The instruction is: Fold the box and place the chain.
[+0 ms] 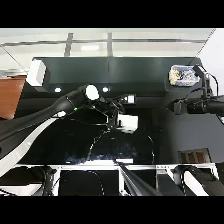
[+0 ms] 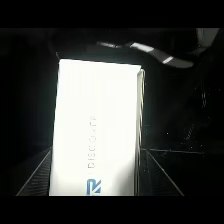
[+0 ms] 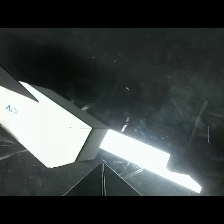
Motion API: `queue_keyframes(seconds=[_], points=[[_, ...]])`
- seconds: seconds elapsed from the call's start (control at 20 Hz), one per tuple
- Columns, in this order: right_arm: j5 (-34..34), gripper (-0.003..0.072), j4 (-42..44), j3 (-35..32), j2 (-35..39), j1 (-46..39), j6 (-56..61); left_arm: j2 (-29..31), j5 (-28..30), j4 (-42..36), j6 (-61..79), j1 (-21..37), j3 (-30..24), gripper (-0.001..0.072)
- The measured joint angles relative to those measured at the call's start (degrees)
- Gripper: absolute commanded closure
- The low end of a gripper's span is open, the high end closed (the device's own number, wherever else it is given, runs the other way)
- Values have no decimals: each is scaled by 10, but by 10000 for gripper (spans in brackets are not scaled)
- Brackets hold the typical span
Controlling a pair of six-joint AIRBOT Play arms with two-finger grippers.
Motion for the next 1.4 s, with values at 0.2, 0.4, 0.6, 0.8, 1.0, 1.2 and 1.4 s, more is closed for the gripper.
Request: queue_keyframes(seconds=[0.2, 0.4, 0.6, 0.8, 1.0, 1.2, 1.4], points=[[0, 670, 0, 0, 0, 0, 0, -7, 6, 12, -3, -10, 2, 6], [0, 670, 0, 0, 0, 0, 0, -16, 26, 54, -33, -28, 3, 30], [0, 670, 0, 0, 0, 0, 0, -30, 25, 128, -120, -49, 26, 430], [0, 670, 0, 0, 0, 0, 1, -2, -18, 210, -231, -16, 56, 430], [0, 670, 0, 0, 0, 0, 4, 60, -82, 305, -375, 115, 42, 429], [0, 670, 2, 0, 0, 0, 12, 107, -113, 348, -497, 334, -10, 430], [-9, 670, 5, 0, 0, 0, 30, 121, -115, 361, -565, 528, -30, 425]])
